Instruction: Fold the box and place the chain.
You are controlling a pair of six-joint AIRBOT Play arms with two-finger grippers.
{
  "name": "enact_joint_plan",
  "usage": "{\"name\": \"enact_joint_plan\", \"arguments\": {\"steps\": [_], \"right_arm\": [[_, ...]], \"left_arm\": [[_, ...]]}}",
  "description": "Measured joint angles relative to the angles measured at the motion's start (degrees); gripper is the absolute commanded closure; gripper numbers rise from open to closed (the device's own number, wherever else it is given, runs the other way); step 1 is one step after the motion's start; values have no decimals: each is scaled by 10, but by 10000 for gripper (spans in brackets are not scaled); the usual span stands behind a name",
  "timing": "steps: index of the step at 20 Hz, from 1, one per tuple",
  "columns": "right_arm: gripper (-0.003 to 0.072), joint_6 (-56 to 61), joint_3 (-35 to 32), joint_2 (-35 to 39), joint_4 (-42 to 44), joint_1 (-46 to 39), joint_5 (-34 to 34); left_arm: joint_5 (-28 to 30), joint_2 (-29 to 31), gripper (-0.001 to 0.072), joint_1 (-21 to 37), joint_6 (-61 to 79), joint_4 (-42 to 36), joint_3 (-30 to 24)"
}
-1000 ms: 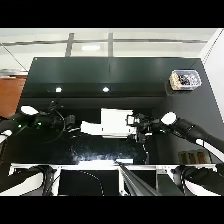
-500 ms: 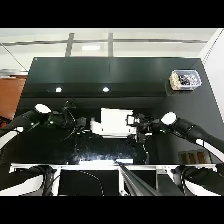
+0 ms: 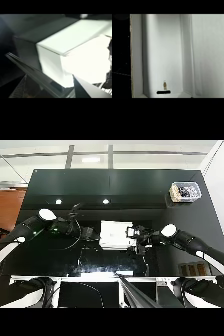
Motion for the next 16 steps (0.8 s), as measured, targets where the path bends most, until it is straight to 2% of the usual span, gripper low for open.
{"name": "enact_joint_plan", "arguments": {"steps": [9, 13, 16], "right_arm": [[217, 0, 0, 0, 0, 0, 0], [217, 0, 0, 0, 0, 0, 0], [217, 0, 0, 0, 0, 0, 0]], "left_arm": [[86, 1, 35, -104, -141, 84, 22], [100, 0, 39, -160, -281, 204, 56], [84, -13, 40, -208, -413, 313, 90]]}}
